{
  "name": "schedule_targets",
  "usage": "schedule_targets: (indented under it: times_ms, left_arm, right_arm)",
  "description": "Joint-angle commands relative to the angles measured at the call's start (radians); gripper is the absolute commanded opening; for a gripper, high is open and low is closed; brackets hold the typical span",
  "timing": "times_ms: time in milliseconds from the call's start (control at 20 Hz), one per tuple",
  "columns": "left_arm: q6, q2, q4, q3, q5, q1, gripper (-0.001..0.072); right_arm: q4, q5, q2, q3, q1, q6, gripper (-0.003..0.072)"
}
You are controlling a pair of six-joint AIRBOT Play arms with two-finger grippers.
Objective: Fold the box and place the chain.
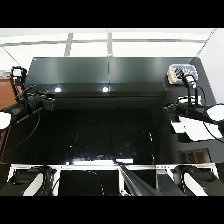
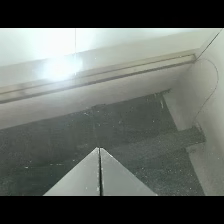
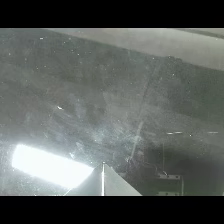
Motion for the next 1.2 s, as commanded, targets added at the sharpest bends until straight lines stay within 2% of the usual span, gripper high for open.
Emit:
schedule_targets:
  times_ms: [0,100,150,250,400,500,550,600,650,700,800,850,1000,1150]
  left_arm:
    - [0.000,0.001,0.000,0.000,0.000,0.000,0.0029]
    - [0.000,0.001,-0.019,0.000,0.000,0.000,0.0030]
    - [0.000,0.001,-0.018,0.000,0.000,0.000,0.0029]
    - [-0.004,0.000,-0.039,0.000,0.042,0.000,0.0029]
    - [-0.004,-0.009,-0.103,0.000,0.080,0.000,0.0030]
    - [-0.004,-0.035,-0.126,0.000,0.089,0.000,0.0052]
    - [-0.004,-0.051,-0.126,0.000,0.087,-0.006,0.0308]
    - [-0.004,-0.067,-0.126,0.000,0.080,-0.014,0.0698]
    - [-0.006,-0.086,-0.124,0.000,0.082,-0.029,0.0706]
    - [-0.005,-0.103,-0.123,0.000,0.087,-0.044,0.0705]
    - [-0.005,-0.134,-0.123,0.000,0.108,-0.071,0.0705]
    - [-0.005,-0.142,-0.123,0.000,0.113,-0.079,0.0705]
    - [-0.006,-0.146,-0.119,0.000,0.108,-0.079,0.0706]
    - [-0.007,-0.147,-0.120,0.000,0.108,-0.079,0.0705]
  right_arm:
    - [0.000,-0.001,0.001,0.000,0.000,0.000,0.0014]
    - [0.042,-0.117,0.000,0.000,0.000,0.001,0.0014]
    - [0.123,-0.181,0.000,0.000,0.000,0.008,0.0014]
    - [0.278,-0.229,0.000,0.000,0.000,0.005,0.0014]
    - [0.399,-0.425,0.000,0.000,0.000,0.006,0.0015]
    - [0.444,-0.486,0.000,0.000,0.001,0.007,0.0014]
    - [0.462,-0.500,0.000,0.000,0.001,0.007,0.0016]
    - [0.457,-0.502,-0.002,0.000,0.000,0.006,0.0157]
    - [0.428,-0.502,-0.006,0.000,0.000,0.000,0.0634]
    - [0.373,-0.492,-0.011,0.000,0.000,-0.006,0.0720]
    - [0.248,-0.465,-0.023,0.005,-0.035,0.012,0.0720]
    - [0.171,-0.442,-0.038,0.022,-0.102,0.073,0.0720]
    - [-0.063,-0.289,-0.185,0.179,-0.468,0.238,0.0720]
    - [-0.094,-0.077,-0.420,0.417,-0.810,0.239,0.0720]
